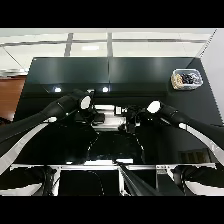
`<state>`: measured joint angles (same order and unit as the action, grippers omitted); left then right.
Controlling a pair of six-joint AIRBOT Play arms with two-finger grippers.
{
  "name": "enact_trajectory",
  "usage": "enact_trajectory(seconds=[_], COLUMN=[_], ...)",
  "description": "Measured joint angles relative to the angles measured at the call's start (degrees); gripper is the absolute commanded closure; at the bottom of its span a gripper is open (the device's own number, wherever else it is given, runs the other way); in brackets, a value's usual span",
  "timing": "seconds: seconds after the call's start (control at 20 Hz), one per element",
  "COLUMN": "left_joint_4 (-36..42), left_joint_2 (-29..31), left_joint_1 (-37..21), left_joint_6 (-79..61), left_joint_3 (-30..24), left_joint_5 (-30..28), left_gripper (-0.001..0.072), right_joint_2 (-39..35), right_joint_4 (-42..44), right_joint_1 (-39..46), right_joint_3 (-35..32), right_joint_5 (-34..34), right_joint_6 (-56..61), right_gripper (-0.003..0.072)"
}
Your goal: Fold the box and place the chain.
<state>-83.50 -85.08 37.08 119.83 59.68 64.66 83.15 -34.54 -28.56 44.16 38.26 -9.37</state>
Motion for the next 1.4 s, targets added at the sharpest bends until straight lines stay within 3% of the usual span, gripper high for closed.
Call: enact_trajectory(seconds=[0.05,0.25,0.35,0.4,0.45,0.5,0.55,0.8,1.0,1.1,1.15,1.4], left_joint_4=[-0.02,-0.57,-1.36,-1.88,-1.92,-2.05,-2.12,-2.36,-2.47,-2.49,-2.49,-2.51], left_joint_2=[0.0,-0.02,-0.22,-0.33,-0.39,-0.44,-0.5,-0.55,-0.55,-0.55,-0.55,-0.55], left_joint_1=[0.0,0.0,0.0,0.0,0.0,0.02,0.02,0.02,0.02,0.02,0.02,0.02], left_joint_6=[0.0,0.22,0.44,0.52,0.74,0.66,0.55,0.44,0.37,0.37,0.37,0.37], left_joint_3=[0.15,0.85,1.03,1.11,1.16,1.18,1.25,1.25,1.25,1.25,1.25,1.25], left_joint_5=[0.0,-0.15,-0.61,-0.52,-0.66,-0.63,-0.68,-0.81,-0.9,-0.92,-0.92,-1.01], left_gripper=[0.0359,0.0368,0.066,0.0687,0.0686,0.0686,0.0687,0.0686,0.0686,0.0686,0.0686,0.0685], right_joint_2=[0.0,0.0,0.0,0.0,0.0,0.0,0.0,-2.78,-6.25,-6.93,-7.1,-6.75], right_joint_4=[0.02,0.02,0.04,0.04,0.09,0.09,0.04,-3.15,-11.13,-12.98,-13.07,-8.96], right_joint_1=[0.0,0.0,0.0,0.0,0.0,0.0,0.0,0.0,0.0,-0.07,-0.09,-0.17], right_joint_3=[0.0,0.0,0.0,0.0,0.0,0.0,0.02,-0.07,0.0,0.0,0.0,0.0], right_joint_5=[0.02,0.02,0.02,0.02,0.02,0.02,-0.13,0.46,3.37,3.87,3.91,2.82], right_joint_6=[0.02,0.07,0.07,0.15,0.2,0.2,0.11,2.05,7.28,8.87,9.4,10.51], right_gripper=[0.0206,0.0206,0.0206,0.0206,0.0202,0.0059,-0.0026,-0.0018,-0.0012,0.0269,0.0362,0.0391])
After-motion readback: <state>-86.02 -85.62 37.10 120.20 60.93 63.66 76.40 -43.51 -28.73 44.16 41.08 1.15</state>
